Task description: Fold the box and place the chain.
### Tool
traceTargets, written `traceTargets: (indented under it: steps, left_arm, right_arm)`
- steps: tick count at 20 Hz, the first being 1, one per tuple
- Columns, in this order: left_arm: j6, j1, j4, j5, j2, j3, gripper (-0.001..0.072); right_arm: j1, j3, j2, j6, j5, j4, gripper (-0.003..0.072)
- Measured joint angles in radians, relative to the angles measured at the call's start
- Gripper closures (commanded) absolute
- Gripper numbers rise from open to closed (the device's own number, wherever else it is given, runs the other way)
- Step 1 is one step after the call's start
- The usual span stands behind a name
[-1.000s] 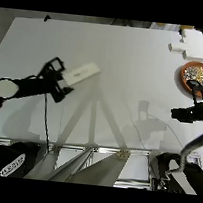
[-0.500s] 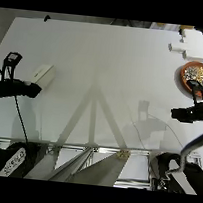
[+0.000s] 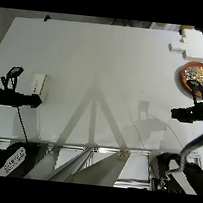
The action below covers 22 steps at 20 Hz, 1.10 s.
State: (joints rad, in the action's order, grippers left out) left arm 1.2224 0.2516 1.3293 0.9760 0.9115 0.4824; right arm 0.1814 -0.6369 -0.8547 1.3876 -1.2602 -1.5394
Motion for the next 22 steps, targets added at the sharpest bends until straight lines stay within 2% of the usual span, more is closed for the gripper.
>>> traceTargets:
  steps: [3, 9, 13, 18, 22]
  left_arm:
    - [0.009, -0.039, 0.026, 0.062, -0.067, -0.003, 0.0016]
    - [0.018, -0.139, 0.058, 0.243, -0.336, -0.004, 0.0020]
    - [0.048, -0.160, 0.067, 0.346, -0.463, -0.004, 0.0020]
    - [0.064, -0.213, 0.070, 0.391, -0.510, -0.004, 0.0019]
    - [0.081, -0.270, 0.070, 0.379, -0.519, -0.004, 0.0019]
  right_arm:
    - [0.000, 0.000, 0.000, 0.000, 0.000, 0.000, 0.0670]
    - [0.000, 0.000, 0.000, 0.000, 0.000, 0.000, 0.0670]
    - [0.000, 0.000, 0.000, 0.000, -0.001, 0.000, 0.0670]
    - [0.000, 0.000, 0.000, 0.000, -0.001, 0.000, 0.0670]
    - [0.000, 0.000, 0.000, 0.000, -0.001, 0.000, 0.0670]
